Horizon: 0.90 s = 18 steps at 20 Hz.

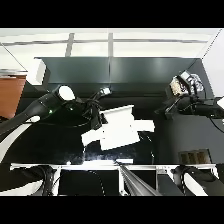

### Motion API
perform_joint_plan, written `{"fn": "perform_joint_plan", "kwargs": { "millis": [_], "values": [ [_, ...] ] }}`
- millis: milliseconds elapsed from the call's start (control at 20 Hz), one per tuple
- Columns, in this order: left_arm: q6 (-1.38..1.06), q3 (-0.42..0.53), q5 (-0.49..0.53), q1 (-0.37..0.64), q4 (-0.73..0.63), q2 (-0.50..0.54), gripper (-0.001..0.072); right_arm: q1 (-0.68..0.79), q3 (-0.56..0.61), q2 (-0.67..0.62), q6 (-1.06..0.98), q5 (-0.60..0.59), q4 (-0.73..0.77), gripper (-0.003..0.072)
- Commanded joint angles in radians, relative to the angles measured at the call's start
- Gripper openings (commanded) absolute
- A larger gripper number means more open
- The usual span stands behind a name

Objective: Fold the box and place the chain.

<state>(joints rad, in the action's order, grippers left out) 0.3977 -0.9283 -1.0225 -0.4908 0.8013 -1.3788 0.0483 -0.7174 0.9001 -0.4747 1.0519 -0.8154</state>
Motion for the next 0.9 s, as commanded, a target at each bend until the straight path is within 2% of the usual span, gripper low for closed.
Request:
{"fn": "perform_joint_plan", "kwargs": {
  "millis": [0,150,400,650,850],
  "values": [
    [-0.189,0.022,0.101,-0.015,0.020,-0.020,0.0029,-0.071,0.028,0.000,0.118,-0.032,-0.032,0.0710],
    [-0.280,0.022,0.132,-0.018,-0.082,-0.060,0.0029,-0.129,0.085,0.001,0.143,-0.054,-0.031,0.0710],
    [-0.297,0.022,0.119,-0.018,-0.066,-0.115,0.0029,-0.249,0.170,0.001,0.186,-0.086,-0.032,0.0710],
    [-0.297,0.018,0.086,-0.016,-0.066,-0.119,0.0029,-0.315,0.233,0.002,0.298,-0.160,-0.036,0.0710],
    [-0.297,0.016,0.076,-0.017,-0.066,-0.119,0.0029,-0.340,0.244,0.002,0.312,-0.148,-0.132,0.0710]
  ]
}}
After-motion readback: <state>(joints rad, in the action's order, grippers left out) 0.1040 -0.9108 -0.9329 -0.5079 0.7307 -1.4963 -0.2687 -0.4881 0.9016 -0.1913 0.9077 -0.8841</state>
